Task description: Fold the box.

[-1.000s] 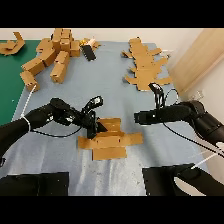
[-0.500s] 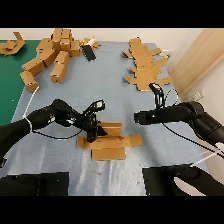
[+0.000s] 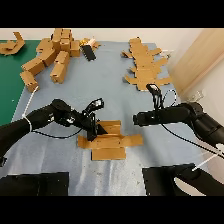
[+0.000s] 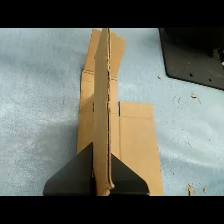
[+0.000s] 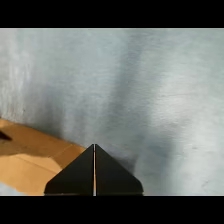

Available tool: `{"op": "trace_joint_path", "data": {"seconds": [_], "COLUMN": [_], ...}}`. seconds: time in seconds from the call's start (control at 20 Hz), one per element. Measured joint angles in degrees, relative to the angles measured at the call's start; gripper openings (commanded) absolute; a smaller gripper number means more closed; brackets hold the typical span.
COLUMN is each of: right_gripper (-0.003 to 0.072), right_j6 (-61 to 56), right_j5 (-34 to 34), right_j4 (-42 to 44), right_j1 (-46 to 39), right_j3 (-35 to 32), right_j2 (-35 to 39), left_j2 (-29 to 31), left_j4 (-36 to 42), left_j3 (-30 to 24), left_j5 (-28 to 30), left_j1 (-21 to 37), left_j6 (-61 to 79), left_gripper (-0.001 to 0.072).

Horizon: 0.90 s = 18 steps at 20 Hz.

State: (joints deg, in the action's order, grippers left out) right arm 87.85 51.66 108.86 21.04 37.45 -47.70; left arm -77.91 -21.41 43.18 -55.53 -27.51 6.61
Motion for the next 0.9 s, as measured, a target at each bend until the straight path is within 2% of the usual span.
{"op": "trace_joint_path", "data": {"seconds": [0.25, 0.5, 0.7, 0.75, 0.8, 0.85, 0.9], "right_gripper": [0.0002, -0.0001, 0.0004, 0.006, 0.0352, 0.0528, 0.0527], "right_j6": [-0.59, -7.06, -13.99, -14.93, -15.67, -16.09, -16.31], "right_j5": [0.87, 1.05, 1.01, 0.48, -0.63, -1.75, -3.28], "right_j4": [-5.18, -17.94, -27.91, -29.86, -31.95, -34.23, -36.72], "right_j1": [12.11, 29.0, 43.8, 47.67, 51.08, 53.62, 55.45], "right_j3": [-1.18, -2.51, -7.17, -8.76, -10.43, -11.93, -13.33], "right_j2": [1.44, 2.84, 6.56, 7.69, 8.48, 8.81, 8.79], "left_j2": [0.0, 0.0, 0.0, 0.0, 0.0, 0.0, 0.0], "left_j4": [-0.28, -0.42, -0.44, -0.44, -0.44, -0.44, -0.44], "left_j3": [0.0, 0.0, 0.0, 0.0, 0.0, 0.0, 0.0], "left_j5": [-0.2, -0.46, -0.52, -0.55, -0.55, -0.55, -0.55], "left_j1": [0.31, 0.31, 0.31, 0.31, 0.31, 0.31, 0.31], "left_j6": [-0.2, -0.2, -0.2, -0.22, -0.2, -0.2, -0.22], "left_gripper": [0.0013, 0.0013, 0.0013, 0.0013, 0.0013, 0.0013, 0.0013]}}
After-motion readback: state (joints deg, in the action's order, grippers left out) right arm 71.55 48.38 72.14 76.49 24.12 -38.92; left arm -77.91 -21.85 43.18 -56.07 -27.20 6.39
